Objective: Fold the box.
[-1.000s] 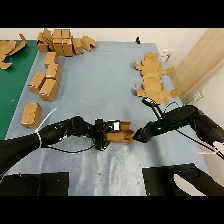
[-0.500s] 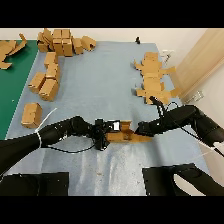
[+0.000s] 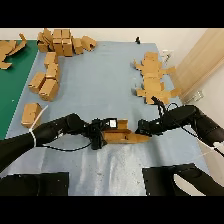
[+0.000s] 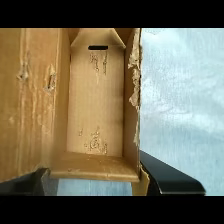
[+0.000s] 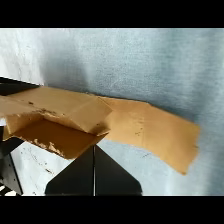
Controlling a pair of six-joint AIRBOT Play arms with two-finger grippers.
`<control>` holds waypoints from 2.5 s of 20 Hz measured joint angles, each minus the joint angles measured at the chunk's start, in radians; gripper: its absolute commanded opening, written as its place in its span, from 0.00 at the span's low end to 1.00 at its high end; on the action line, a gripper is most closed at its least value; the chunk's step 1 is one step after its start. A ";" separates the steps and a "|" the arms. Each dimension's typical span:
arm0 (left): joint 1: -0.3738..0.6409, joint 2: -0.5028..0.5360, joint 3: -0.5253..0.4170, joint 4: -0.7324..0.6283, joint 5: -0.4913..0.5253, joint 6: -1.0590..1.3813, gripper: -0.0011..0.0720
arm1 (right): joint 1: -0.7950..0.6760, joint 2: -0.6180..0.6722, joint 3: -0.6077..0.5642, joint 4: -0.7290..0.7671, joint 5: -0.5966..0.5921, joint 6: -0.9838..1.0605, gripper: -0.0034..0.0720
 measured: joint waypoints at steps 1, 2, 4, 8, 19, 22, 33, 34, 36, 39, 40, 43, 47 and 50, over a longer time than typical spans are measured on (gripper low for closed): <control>0.017 0.006 -0.002 0.003 -0.026 -0.001 0.67 | 0.000 0.000 0.000 0.000 0.005 0.003 0.05; 0.031 0.011 -0.002 0.008 -0.050 -0.002 0.67 | 0.000 0.000 0.000 0.000 0.011 0.003 0.05; 0.048 0.017 -0.009 0.021 -0.083 -0.003 0.67 | 0.000 0.000 0.000 0.001 0.024 0.005 0.05; 0.063 0.024 -0.042 0.035 -0.102 -0.004 0.67 | 0.000 0.000 0.000 0.001 0.038 0.006 0.05; 0.068 0.093 -0.094 0.069 -0.026 -0.047 0.67 | 0.179 0.000 -0.031 0.003 0.198 -0.042 0.05; 0.061 0.095 -0.110 0.067 0.020 -0.053 0.67 | 0.233 0.004 -0.032 0.006 0.253 -0.056 0.05; 0.034 0.098 -0.133 0.066 0.055 -0.035 0.67 | 0.312 0.000 -0.021 0.200 0.399 -0.226 0.04; 0.034 0.098 -0.133 0.067 0.051 -0.030 0.67 | 0.315 -0.013 -0.014 0.213 0.412 -0.240 0.04; 0.034 0.098 -0.133 0.067 0.046 -0.023 0.67 | 0.319 -0.046 0.002 0.230 0.432 -0.261 0.04; 0.033 0.098 -0.133 0.068 0.033 -0.019 0.67 | 0.321 -0.104 0.026 0.245 0.465 -0.303 0.04; 0.033 0.098 -0.133 0.068 0.032 -0.019 0.67 | 0.321 -0.127 0.030 0.247 0.476 -0.317 0.04; 0.033 0.098 -0.133 0.069 0.028 -0.018 0.67 | 0.322 -0.200 0.038 0.251 0.507 -0.353 0.04; 0.033 0.098 -0.133 0.069 0.027 -0.017 0.67 | 0.335 -0.284 0.041 0.253 0.519 -0.376 0.04; 0.033 0.098 -0.133 0.070 0.027 -0.017 0.67 | 0.351 -0.323 0.042 0.254 0.525 -0.385 0.04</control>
